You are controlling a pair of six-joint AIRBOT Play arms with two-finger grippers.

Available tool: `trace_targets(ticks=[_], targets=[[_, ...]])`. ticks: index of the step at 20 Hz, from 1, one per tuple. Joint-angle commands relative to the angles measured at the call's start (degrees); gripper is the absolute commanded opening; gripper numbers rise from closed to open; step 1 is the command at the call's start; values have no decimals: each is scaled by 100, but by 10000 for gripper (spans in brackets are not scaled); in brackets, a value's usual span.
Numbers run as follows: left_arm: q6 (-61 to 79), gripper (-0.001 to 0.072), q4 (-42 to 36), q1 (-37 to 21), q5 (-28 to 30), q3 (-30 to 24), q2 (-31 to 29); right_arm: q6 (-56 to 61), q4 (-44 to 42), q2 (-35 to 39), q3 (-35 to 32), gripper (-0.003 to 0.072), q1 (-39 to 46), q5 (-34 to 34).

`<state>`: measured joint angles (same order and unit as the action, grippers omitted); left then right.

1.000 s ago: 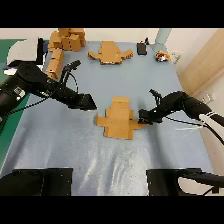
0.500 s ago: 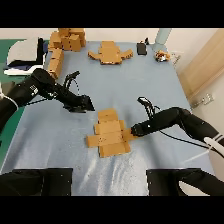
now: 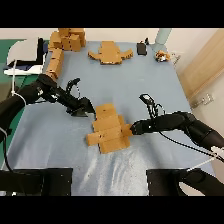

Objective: Fold the box.

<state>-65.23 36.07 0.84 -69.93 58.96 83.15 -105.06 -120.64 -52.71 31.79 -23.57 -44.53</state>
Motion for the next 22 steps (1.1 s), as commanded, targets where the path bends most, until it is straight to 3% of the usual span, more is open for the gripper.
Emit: trace_targets(ticks=[1, 4, 9, 16, 17, 18, 22], targets=[[293, 595, -518, -11, -46, -15, 420, -2, -7, 28, -9, 6, -13, 98], [461, 594, -813, -11, 269, -13, 726, -2, -24, 28, -9, 6, -13, 98], [1283, 594, -2090, 7, 341, -11, 1134, -2, -26, 28, -9, 6, -13, 101], [1971, 591, -2210, 164, -540, -11, 1508, -4, -20, 28, -9, 6, -13, 101], [2087, 546, -2260, 155, -599, -9, 1508, -4, -17, 28, -9, 6, -13, 101], [2190, 409, -2288, 157, -616, -9, 1508, -4, -20, 28, -9, 6, -13, 101], [2503, 405, -2570, 157, -549, 2, 1508, -4, -20, 28, -9, 6, -13, 96]])
